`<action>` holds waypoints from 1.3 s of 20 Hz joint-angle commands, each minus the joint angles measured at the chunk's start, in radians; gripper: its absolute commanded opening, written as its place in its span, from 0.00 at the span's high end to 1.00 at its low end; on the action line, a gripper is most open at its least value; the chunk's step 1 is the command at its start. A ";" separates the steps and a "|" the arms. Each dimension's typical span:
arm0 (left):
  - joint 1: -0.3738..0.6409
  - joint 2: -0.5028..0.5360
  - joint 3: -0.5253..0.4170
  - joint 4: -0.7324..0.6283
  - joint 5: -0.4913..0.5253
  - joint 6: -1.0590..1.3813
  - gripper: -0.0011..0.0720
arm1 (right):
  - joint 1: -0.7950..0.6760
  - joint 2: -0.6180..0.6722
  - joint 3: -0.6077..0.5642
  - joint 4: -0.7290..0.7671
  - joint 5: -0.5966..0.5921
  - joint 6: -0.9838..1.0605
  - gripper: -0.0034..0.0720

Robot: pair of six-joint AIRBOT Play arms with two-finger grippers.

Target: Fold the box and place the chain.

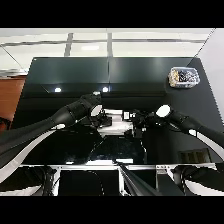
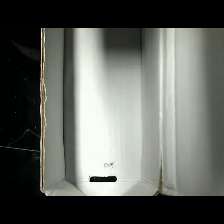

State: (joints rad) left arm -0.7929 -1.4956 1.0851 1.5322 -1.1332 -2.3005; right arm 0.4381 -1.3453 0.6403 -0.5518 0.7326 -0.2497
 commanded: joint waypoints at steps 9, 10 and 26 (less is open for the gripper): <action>0.001 0.000 0.001 -0.003 -0.002 0.000 0.95 | -0.005 0.102 0.001 -0.130 0.062 0.150 0.06; 0.001 0.000 0.001 -0.004 -0.003 0.000 0.95 | -0.005 0.128 0.001 -0.192 0.077 0.179 0.06; 0.001 0.000 0.001 -0.004 -0.001 0.000 0.95 | 0.034 0.103 0.000 -0.010 0.046 0.212 0.80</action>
State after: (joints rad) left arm -0.7925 -1.4960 1.0851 1.5272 -1.1366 -2.3009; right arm 0.4545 -1.2144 0.6395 -0.6422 0.7910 -0.0368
